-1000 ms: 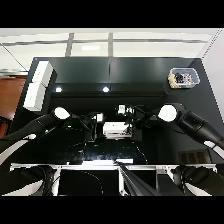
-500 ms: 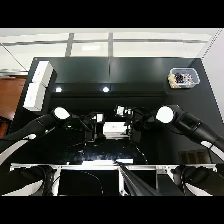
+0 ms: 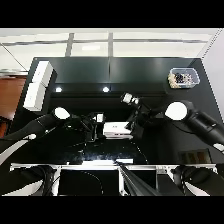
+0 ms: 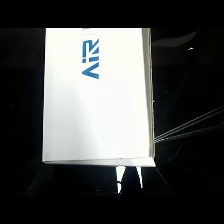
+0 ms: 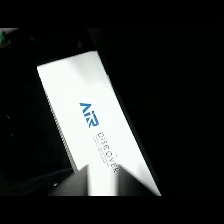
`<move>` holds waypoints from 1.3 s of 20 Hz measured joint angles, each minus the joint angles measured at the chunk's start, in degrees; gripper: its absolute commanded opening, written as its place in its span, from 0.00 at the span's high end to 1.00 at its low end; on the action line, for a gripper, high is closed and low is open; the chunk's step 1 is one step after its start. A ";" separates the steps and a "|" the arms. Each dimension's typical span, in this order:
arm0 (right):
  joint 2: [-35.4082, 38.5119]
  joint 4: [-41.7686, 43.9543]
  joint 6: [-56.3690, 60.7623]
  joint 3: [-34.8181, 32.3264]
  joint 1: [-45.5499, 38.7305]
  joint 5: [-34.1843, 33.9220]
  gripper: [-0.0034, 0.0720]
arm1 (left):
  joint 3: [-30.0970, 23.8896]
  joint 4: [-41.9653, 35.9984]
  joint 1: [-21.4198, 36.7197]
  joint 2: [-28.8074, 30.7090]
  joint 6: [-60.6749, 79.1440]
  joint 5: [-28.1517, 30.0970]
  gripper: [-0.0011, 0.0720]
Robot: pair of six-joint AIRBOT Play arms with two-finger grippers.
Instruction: Fold the box and place the chain.
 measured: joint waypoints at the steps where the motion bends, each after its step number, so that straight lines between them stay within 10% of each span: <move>1: 0.57 0.46 3.13 -0.02 -1.01 0.90 0.92 | 0.00 0.00 0.00 0.02 0.00 0.00 0.49; 13: -8.28 26.47 13.18 -7.50 -4.33 -3.74 0.92 | 0.00 -0.02 0.00 0.02 -0.04 0.02 0.49; 26: -15.69 30.27 10.82 -7.87 -4.46 -3.08 0.92 | 0.00 -0.04 0.02 0.02 -0.17 0.00 0.49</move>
